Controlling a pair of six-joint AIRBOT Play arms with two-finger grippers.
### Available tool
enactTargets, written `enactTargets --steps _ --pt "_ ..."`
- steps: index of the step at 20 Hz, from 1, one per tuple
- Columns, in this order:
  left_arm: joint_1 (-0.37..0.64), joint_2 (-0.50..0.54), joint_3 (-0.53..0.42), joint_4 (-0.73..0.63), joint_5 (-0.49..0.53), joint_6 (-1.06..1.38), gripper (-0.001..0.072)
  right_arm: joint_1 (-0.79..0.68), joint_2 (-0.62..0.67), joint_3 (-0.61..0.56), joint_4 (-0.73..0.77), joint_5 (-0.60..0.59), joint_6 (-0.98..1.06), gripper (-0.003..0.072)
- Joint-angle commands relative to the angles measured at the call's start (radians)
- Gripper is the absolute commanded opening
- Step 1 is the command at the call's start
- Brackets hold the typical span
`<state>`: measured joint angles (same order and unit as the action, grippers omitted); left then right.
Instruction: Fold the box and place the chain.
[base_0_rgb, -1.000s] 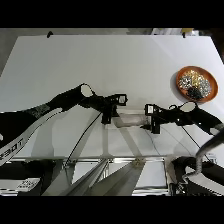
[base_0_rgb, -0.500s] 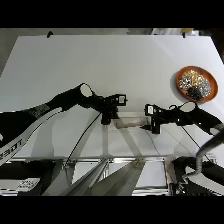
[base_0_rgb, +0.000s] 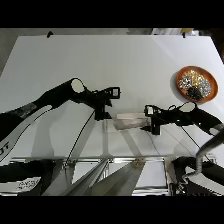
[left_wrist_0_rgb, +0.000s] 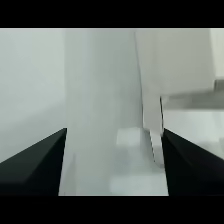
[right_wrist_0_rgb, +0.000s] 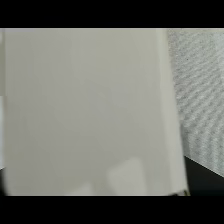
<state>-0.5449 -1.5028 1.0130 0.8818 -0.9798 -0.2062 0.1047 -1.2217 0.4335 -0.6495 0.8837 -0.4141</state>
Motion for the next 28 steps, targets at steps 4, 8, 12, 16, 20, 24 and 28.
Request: enactTargets --steps 4,8,12,16,20,24,28 --pt "-0.046 0.191 0.001 0.372 -0.083 -0.383 0.0187 -0.001 0.0 0.001 -0.001 -0.001 -0.003 0.0403" --pt "-0.225 0.274 0.001 0.354 -0.105 -0.515 0.0003 -0.001 0.0 0.0 -0.001 -0.001 -0.003 0.0403" --pt "-0.379 0.228 0.0 0.265 0.037 -0.542 0.0003 -0.001 0.0 0.0 -0.001 -0.001 -0.003 0.0403" --pt "-0.361 0.166 0.0 0.285 0.354 -0.738 0.0003 -0.001 0.0 0.0 -0.001 -0.001 -0.003 0.0403" --pt "-0.302 0.089 0.0 0.286 0.472 -0.901 0.0003 -0.001 0.0 0.0 -0.001 -0.001 -0.003 0.0403" --pt "-0.258 0.062 -0.005 0.286 0.454 -0.962 0.0003 -0.001 0.0 0.0 -0.001 -0.001 -0.003 0.0403" --pt "-0.212 0.051 -0.005 0.285 0.477 -0.966 0.0003 -0.001 0.0 0.0 -0.001 -0.001 -0.003 0.0403"
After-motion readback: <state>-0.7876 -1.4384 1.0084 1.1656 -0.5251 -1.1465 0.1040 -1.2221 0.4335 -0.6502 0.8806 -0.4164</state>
